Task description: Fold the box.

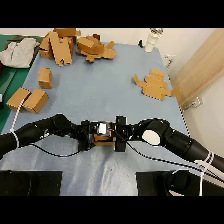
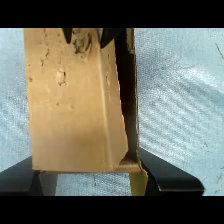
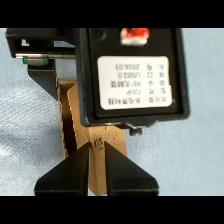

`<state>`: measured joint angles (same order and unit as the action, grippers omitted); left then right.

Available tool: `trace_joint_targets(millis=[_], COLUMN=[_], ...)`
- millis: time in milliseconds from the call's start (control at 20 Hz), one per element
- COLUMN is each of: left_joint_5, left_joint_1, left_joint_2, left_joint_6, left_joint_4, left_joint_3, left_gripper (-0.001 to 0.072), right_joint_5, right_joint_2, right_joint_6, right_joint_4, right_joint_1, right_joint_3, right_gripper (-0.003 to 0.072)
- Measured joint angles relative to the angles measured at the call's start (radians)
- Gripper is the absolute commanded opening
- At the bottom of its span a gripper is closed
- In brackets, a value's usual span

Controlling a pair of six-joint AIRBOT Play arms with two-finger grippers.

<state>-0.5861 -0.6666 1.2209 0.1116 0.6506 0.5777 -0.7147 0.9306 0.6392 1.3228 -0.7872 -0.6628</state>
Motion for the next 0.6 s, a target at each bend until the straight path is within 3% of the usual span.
trace_joint_targets(millis=[450,600], left_joint_5=[0.0,0.0], left_joint_1=[0.0,0.0], left_joint_2=[0.0,0.0], left_joint_6=[0.0,0.001], left_joint_4=[0.0,0.0], left_joint_3=[0.0,0.0], left_gripper=[0.052,0.052], right_joint_5=[-0.042,-0.048], right_joint_2=[0.04,0.052], right_joint_6=[0.045,0.059], right_joint_4=[-0.049,-0.098], right_joint_1=[-0.029,-0.055], right_joint_3=[0.013,0.013], right_gripper=[0.0143,0.0174])
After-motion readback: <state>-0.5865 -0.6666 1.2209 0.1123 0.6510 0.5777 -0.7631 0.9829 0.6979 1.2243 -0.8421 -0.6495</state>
